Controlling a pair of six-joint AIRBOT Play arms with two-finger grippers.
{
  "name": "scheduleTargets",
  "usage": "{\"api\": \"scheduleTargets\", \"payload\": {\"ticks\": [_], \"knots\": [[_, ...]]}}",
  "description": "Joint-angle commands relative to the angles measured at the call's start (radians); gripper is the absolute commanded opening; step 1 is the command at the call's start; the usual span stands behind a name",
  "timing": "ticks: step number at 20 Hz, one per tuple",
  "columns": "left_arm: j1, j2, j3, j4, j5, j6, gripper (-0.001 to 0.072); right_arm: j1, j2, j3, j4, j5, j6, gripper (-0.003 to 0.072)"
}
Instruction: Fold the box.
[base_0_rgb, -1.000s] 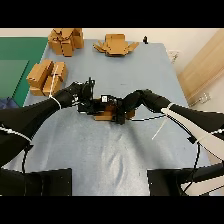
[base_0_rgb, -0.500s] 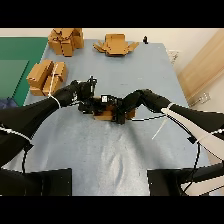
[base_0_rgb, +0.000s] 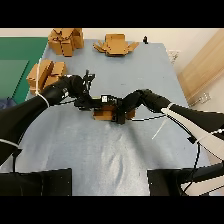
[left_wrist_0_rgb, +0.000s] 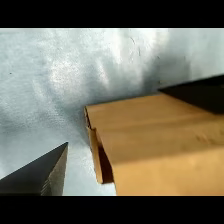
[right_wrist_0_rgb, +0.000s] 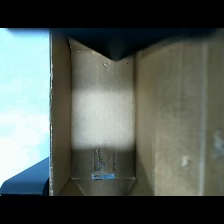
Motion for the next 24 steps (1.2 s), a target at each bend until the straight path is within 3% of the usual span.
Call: {"api": "scheduleTargets", "payload": {"ticks": [1, 3, 7, 10, 15, 16, 19, 24], "knots": [[0.045, 0.066, -0.040, -0.140, -0.016, 0.187, 0.0549, 0.000, 0.000, 0.000, 0.000, -0.002, 0.001, 0.0534], [0.094, 0.114, -0.083, -0.215, -0.045, 0.333, 0.0549, 0.000, 0.000, 0.000, 0.000, -0.003, 0.001, 0.0534], [0.217, 0.181, -0.149, -0.229, -0.220, 0.592, 0.0549, 0.000, 0.000, 0.000, 0.000, -0.002, 0.001, 0.0534], [0.311, 0.186, -0.157, -0.252, -0.354, 0.953, 0.0549, 0.000, 0.000, 0.000, 0.000, -0.002, 0.001, 0.0534], [0.388, 0.106, -0.182, -0.386, -0.235, 1.743, 0.0552, 0.000, 0.000, 0.000, 0.001, -0.002, 0.001, 0.0534], [0.386, 0.071, -0.182, -0.434, -0.211, 1.876, 0.0684, 0.000, 0.000, 0.000, 0.000, -0.002, 0.001, 0.0534], [0.383, -0.045, -0.182, -0.616, -0.187, 2.062, 0.0696, 0.000, 0.000, 0.000, 0.001, -0.002, 0.001, 0.0534], [0.383, -0.135, -0.182, -0.707, -0.167, 2.150, 0.0696, 0.000, 0.000, 0.000, 0.001, -0.005, 0.001, 0.0534]]}}
